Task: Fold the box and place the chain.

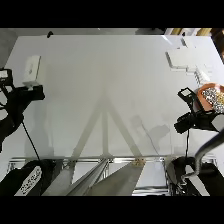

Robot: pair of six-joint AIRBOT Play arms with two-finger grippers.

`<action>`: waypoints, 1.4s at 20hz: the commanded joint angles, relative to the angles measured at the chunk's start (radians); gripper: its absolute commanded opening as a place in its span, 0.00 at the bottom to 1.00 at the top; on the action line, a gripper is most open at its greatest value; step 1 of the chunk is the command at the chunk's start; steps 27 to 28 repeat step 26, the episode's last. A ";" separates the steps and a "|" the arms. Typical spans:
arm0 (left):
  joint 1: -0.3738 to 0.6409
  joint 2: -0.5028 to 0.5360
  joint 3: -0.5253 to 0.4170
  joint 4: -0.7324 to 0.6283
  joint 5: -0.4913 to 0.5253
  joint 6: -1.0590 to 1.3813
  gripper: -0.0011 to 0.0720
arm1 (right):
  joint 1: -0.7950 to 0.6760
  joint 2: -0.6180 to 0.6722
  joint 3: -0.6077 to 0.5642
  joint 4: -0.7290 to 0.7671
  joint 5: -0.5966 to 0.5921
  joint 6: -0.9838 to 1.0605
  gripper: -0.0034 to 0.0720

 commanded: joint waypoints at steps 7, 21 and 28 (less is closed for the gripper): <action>0.110 -0.004 -0.097 0.008 -0.001 -0.007 0.63 | -0.001 -0.001 0.001 0.000 0.000 0.000 0.07; 0.106 0.003 -0.096 0.039 -0.023 -0.006 0.96 | -0.001 -0.001 0.001 0.000 0.000 0.000 0.07; 0.106 0.003 -0.096 0.038 -0.023 -0.006 0.96 | 0.000 -0.001 0.001 0.000 0.000 0.000 0.07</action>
